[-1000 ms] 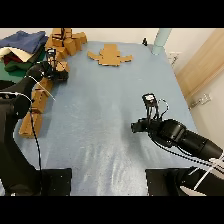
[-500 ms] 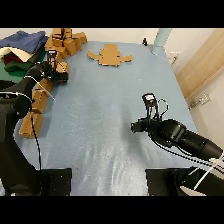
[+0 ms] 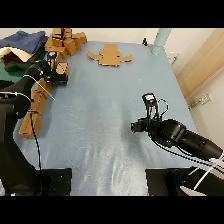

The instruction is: Fold the box.

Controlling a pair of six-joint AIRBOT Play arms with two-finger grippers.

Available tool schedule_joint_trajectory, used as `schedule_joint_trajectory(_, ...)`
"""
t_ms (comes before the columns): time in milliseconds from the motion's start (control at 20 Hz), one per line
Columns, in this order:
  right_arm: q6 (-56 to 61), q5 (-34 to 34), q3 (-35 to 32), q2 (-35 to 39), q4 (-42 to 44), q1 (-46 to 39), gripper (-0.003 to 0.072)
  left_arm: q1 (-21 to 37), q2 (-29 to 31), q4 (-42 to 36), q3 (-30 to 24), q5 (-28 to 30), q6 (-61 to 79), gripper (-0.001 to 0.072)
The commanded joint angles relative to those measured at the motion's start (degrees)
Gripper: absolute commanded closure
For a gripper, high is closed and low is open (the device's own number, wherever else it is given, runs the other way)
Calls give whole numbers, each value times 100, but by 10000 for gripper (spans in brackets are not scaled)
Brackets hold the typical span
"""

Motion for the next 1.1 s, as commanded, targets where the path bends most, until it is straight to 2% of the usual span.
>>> schedule_joint_trajectory(0, 0, 2, -2, -2, 2, 0, 681, 96, -2, 79, 317, -1132, 4, 8)
schedule_joint_trajectory(150, 0, 0, -2, -2, 2, 0, 681, 122, 0, 72, 793, -1985, 4, 9)
schedule_joint_trajectory(350, -2, 0, -2, -2, 4, 0, 681, 55, 4, -153, 1447, -2826, 0, 10)
schedule_joint_trajectory(400, -2, 0, -2, -2, 4, -2, 681, 46, 4, -223, 1593, -2986, 0, 30)
schedule_joint_trajectory(450, -2, 0, -2, -2, 4, -2, 681, 35, 11, -356, 1720, -3128, 0, 280)
schedule_joint_trajectory(500, 0, 0, -2, -2, 9, -2, 681, 20, 52, -540, 1766, -3226, 2, 614)
schedule_joint_trajectory(550, 0, 0, -2, -2, 28, -2, 681, 11, 109, -695, 1764, -3237, 0, 696)
schedule_joint_trajectory(800, -55, -9, 234, -153, 579, -400, 681, -339, 595, -866, 1744, -3165, 4, 703)
schedule_joint_trajectory(950, -1187, -61, 1080, -601, 1370, -1056, 681, -863, 1091, -761, 1408, -3056, 111, 704)
schedule_joint_trajectory(1050, -2111, -505, 1930, -1104, 2129, -1488, 681, -1283, 1384, -614, 1067, -2931, 131, 704)
